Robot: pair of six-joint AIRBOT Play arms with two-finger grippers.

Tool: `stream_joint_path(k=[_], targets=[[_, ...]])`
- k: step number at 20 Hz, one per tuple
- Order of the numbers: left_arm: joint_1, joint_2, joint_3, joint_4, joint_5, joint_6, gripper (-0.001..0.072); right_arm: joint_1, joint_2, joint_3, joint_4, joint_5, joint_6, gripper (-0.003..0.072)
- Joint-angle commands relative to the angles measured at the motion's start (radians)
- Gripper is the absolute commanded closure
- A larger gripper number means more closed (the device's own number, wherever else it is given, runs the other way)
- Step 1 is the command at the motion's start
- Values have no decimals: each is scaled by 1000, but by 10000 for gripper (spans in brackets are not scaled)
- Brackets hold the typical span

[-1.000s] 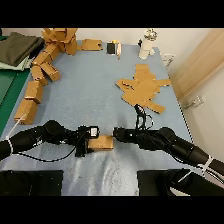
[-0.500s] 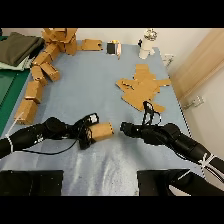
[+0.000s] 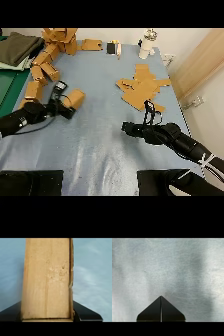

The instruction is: Fold the box.

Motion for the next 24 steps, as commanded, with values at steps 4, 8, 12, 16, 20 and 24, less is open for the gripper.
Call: stream_joint_path(k=[4,8,12,16,20,24], targets=[[256,-126,91,0,19,-95,341,0,1,0,-7,0,0,683],[261,-235,184,0,50,-119,341,1,1,0,-5,0,1,683],[268,-302,260,2,117,-159,341,1,1,0,21,-1,0,683],[277,-313,272,15,124,-158,341,1,1,0,23,0,0,683],[286,-311,272,121,51,-160,341,1,1,0,23,0,0,683],[286,-311,272,143,23,-159,339,1,1,0,24,0,0,683]])
